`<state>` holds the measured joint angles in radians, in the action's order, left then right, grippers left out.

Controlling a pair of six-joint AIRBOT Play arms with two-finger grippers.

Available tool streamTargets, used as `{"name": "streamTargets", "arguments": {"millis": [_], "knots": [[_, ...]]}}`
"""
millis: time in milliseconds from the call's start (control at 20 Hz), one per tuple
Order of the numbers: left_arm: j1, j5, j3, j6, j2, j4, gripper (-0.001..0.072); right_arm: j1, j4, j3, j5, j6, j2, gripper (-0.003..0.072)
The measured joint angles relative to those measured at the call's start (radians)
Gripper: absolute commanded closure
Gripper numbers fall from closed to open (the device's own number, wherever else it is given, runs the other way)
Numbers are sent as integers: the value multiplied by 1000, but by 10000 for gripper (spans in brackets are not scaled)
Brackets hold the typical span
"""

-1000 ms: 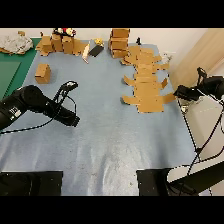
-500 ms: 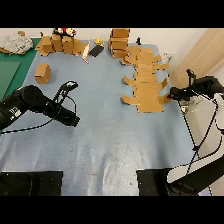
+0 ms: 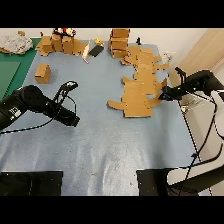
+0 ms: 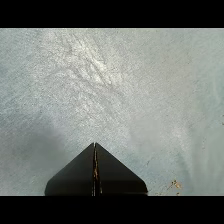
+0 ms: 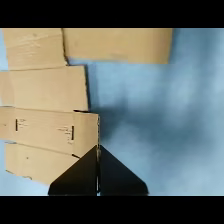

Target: Fold the box.

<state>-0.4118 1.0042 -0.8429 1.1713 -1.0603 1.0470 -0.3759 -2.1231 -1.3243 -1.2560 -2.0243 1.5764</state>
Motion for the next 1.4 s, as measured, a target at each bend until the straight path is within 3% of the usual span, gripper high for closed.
{"name": "streamTargets", "arguments": {"millis": [300, 650, 750, 1050, 1200, 1400], "knots": [[0, 0, 0, 0, 0, 0, 698, 90, 2, 328, 39, 119, -292, 690], [0, 0, 0, 0, 0, 0, 698, 328, 0, 761, 221, 329, -666, 674], [0, 0, 0, 0, 0, 0, 698, 374, 10, 844, 258, 376, -744, 299], [0, 0, 0, 0, 0, 0, 698, 418, 72, 914, 318, 418, -768, 316], [0, -1, 0, 0, 0, 0, 698, 423, 56, 875, 327, 373, -697, 396], [0, -30, 0, -3, 0, 0, 698, 426, 11, 793, 285, 291, -589, 396]]}}
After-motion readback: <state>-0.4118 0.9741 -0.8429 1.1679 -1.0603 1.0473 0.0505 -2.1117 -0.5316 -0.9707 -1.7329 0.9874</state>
